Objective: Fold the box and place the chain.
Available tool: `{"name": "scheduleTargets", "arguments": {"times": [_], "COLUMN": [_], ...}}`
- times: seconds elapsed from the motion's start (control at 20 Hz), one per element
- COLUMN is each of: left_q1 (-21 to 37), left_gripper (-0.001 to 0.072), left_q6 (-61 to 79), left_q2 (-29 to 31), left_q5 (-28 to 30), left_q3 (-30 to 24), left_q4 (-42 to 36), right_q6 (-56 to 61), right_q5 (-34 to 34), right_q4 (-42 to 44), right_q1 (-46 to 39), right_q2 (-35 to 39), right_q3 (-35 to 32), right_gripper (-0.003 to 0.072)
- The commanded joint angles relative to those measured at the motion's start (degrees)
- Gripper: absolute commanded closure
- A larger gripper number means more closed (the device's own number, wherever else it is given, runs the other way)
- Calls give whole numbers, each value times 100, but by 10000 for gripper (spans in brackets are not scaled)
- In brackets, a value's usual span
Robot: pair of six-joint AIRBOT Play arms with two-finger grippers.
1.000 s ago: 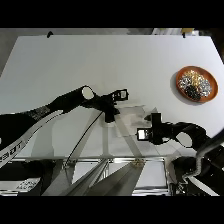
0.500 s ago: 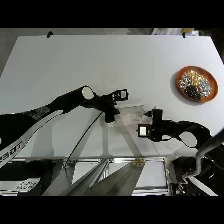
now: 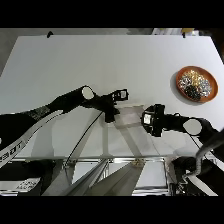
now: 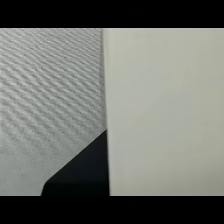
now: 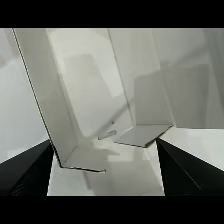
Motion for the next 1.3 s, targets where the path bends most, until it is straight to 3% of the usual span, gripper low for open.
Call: {"name": "scheduleTargets", "arguments": {"times": [0.0, 0.65, 1.25], "left_q1": [-2, -2, -2], "left_gripper": [700, 700, 700], "left_q6": [0, 2, 2], "left_q2": [2, 2, 2], "left_q5": [0, 0, 0], "left_q3": [-2, -2, -2], "left_q4": [0, 0, 0], "right_q6": [-420, -597, -1950], "right_q5": [190, 664, 1071], "right_q4": [367, 455, 1906], "right_q1": [-348, -769, -1056], "right_q2": [-282, -1237, -2079], "right_q3": [295, 874, 883], "right_gripper": [-1, 0, -1]}}
